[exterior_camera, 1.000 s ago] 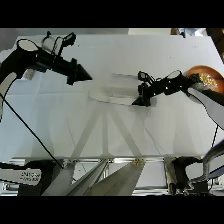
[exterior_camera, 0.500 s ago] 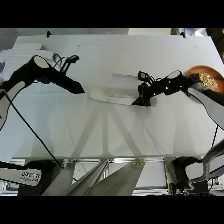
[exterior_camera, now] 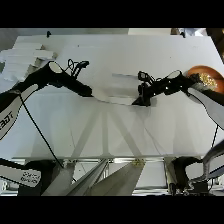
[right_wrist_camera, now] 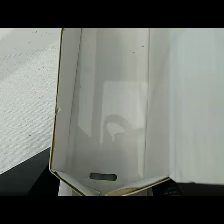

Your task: Fold the box and place the chain.

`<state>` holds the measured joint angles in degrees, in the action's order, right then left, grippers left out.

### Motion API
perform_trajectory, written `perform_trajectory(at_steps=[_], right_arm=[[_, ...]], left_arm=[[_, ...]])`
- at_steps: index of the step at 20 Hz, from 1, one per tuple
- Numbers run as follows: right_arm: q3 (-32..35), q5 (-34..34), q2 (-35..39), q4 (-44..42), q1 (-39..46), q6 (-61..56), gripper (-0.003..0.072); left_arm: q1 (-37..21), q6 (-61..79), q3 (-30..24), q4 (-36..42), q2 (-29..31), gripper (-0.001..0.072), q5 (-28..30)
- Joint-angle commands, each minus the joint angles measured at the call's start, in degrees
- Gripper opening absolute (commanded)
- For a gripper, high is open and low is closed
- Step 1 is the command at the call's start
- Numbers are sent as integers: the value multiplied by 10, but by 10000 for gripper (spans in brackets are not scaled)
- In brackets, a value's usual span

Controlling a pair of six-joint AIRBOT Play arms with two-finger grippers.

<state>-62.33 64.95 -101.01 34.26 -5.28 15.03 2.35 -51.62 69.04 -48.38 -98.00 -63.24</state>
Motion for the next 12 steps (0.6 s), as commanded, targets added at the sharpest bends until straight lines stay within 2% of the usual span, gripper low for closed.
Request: perform_trajectory(at_steps=[1,4,8,9,11,12], right_arm=[[0,0,0,0,0,0,112],[0,0,0,0,0,0,112],[0,0,0,0,0,0,112],[0,0,0,0,0,0,112],[0,0,0,0,0,0,112],[0,0,0,0,0,0,112]], left_arm=[[10,14,0,57,-7,6,-2],[23,46,0,116,-15,7,-4],[30,54,0,131,-18,17,-7],[30,57,0,132,-18,85,-11],[30,86,0,141,-18,301,-27],[30,96,0,151,-18,304,-32]])
